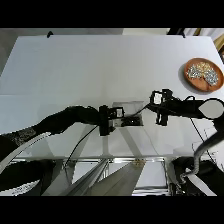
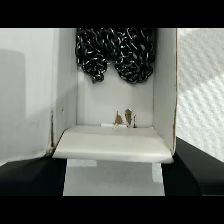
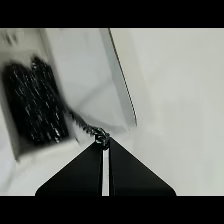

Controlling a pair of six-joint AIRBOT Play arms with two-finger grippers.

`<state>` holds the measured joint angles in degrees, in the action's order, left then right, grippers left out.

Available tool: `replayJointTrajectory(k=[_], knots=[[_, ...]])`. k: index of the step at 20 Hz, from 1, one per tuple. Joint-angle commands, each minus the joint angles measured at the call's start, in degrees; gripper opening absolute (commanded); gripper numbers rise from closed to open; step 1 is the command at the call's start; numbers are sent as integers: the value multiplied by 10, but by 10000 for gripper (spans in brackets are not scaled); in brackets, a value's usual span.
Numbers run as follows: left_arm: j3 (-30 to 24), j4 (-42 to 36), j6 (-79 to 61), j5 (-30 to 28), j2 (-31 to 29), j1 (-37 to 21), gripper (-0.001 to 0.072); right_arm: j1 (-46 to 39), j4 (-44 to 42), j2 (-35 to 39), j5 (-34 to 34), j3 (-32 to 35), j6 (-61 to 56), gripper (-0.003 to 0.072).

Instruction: Fold the box and place the chain.

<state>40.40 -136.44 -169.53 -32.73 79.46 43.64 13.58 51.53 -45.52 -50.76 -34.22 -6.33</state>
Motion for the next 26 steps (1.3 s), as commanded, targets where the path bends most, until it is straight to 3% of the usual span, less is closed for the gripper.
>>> replayJointTrajectory(k=[1, 8, 9, 11, 13, 16, 19, 22, 26], knots=[[0, 0, 0, 0, 0, 0, 211, 50, -103, 18, -4, 0, -12, 13], [0, 0, 0, 0, 0, 0, 211, 156, -99, -79, 70, 0, -25, 17], [0, 0, 0, 0, 0, 0, 211, 156, -99, -93, 71, 0, -38, 45], [0, 0, 0, 0, 0, 0, 211, 156, -94, -110, 73, 0, -64, 229], [0, 0, 0, 0, 0, 0, 211, 156, -90, -110, 78, 0, -72, 277], [0, 0, 0, 0, 0, 0, 211, 149, -77, -108, 63, -17, -72, 258], [0, 0, 0, 0, 0, 0, 211, 110, -31, -108, -56, -96, -72, 27], [0, 0, 0, 0, 0, 0, 211, 56, 24, -111, -133, -174, -72, 13], [0, 0, 0, 0, 0, 0, 211, 6, 16, -157, -72, -207, -72, 13]])
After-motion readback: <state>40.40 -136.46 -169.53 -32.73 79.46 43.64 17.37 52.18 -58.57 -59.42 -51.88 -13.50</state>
